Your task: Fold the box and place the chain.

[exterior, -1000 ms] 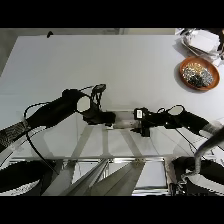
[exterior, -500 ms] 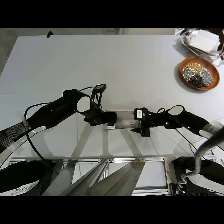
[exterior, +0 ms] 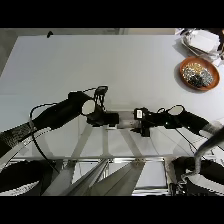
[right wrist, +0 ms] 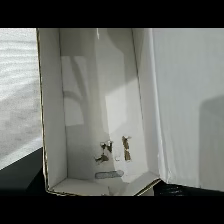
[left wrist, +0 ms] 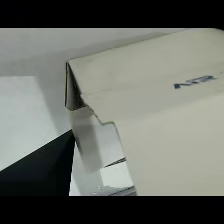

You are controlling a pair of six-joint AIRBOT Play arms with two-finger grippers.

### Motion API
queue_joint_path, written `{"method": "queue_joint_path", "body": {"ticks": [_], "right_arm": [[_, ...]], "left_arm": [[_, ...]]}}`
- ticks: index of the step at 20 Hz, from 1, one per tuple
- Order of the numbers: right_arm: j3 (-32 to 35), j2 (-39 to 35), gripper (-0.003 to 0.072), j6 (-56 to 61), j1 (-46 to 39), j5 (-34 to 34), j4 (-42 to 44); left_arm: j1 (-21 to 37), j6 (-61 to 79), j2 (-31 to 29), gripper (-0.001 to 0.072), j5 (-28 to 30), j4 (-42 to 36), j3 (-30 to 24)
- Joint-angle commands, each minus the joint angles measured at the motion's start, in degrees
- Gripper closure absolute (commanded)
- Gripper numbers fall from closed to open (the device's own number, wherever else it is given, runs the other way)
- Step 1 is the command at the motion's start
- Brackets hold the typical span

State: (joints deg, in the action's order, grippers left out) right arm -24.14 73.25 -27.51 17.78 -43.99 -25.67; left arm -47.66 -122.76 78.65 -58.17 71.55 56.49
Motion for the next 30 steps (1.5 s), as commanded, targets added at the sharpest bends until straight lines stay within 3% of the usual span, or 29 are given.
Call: {"method": "queue_joint_path", "body": {"ticks": [1, 4, 6, 9, 11, 15, 17, 18, 30], "right_arm": [[0.0, 0.0, 0.029, 0.0, 0.0, 0.0, 0.0], [0.0, 0.0, 0.029, 0.0, 0.0, 0.0, 0.0], [0.0, 0.0, 0.029, 0.0, 0.0, 0.0, 0.0], [0.0, 0.0, 0.029, 0.0, 0.0, 0.0, 0.0], [0.0, 0.0, 0.029, 0.0, 0.0, 0.0, 0.0], [0.0, 0.0, 0.029, 0.0, 0.0, 0.0, 0.0], [0.0, 0.0, 0.029, 0.0, 0.0, 0.0, 0.0], [0.0, 0.0, 0.029, 0.0, 0.0, 0.0, 0.0], [0.0, 0.0, 0.029, 0.0, 0.0, 0.0, 0.0]], "left_arm": [[-1.5, -3.8, 2.1, 0.0218, -2.1, 4.1, 2.7], [-3.2, -6.2, 4.9, 0.0228, -2.9, 5.7, 5.0], [-3.9, -9.5, 5.4, 0.0298, -3.3, 8.8, 5.3], [-4.0, -11.4, 5.6, 0.0319, -5.1, 10.4, 5.3], [-4.0, -11.2, 6.5, 0.0374, -7.3, 10.4, 6.1], [-4.2, -10.9, 10.1, 0.0377, -11.5, 10.3, 10.8], [-4.8, -11.0, 10.5, 0.0499, -9.8, 10.5, 11.3], [-5.2, -11.1, 10.6, 0.0511, -9.0, 10.6, 11.3], [-6.4, -17.6, 14.9, 0.0502, -8.9, 11.0, 11.2]]}}
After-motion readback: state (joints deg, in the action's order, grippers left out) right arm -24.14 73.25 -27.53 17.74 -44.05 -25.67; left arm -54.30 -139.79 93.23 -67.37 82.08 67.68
